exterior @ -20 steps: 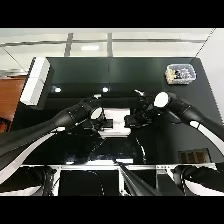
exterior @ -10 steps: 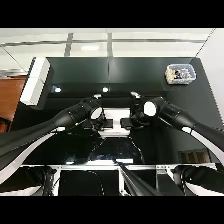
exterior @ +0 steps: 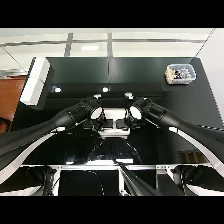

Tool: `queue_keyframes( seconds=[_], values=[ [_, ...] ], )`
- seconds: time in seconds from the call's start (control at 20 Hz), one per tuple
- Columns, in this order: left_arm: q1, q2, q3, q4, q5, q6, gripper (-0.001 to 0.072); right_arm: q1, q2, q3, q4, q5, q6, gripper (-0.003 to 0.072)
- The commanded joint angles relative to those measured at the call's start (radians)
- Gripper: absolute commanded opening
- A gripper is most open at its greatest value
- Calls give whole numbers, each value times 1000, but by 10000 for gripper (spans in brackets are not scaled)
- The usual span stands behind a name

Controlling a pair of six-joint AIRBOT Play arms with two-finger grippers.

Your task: Fold the box and place the chain.

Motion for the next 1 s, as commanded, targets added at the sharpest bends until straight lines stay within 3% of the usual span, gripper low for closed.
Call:
queue_keyframes(
  seconds=[0.0, 0.15, 0.2, 0.3, 0.35, 0.6, 0.65, 0.7, 0.75, 0.95],
  values=[
    [1, 0, 1, 0, -1, 0, 27, 12, -12, 9, -21, 18, 60, 297],
    [1, 0, 1, 0, -1, 0, 27, 13, -14, 9, -21, 21, 63, 296],
    [1, 0, 1, 0, -1, 0, 27, 13, -17, 9, -21, 23, 63, 232],
    [1, 0, 1, 0, -1, 0, 27, 13, -20, 9, -18, 22, 63, 172],
    [1, 0, 1, 0, 0, 0, 27, 13, -20, 9, -18, 22, 63, 14],
    [1, 0, 1, 0, 0, 0, 27, 13, -19, 9, -18, 8, 73, 16],
    [1, 0, 1, 0, 0, 0, 27, 13, -19, 10, -11, 10, 73, 66],
    [1, 0, 1, 0, 0, 0, 27, 12, -19, 11, -6, 11, 73, 231],
    [1, 0, 1, 0, 0, 0, 27, 13, -19, 11, -3, 11, 73, 268],
    [1, 0, 1, 0, 0, 0, 27, 13, -21, 11, -8, 15, 73, 237]
  ],
)
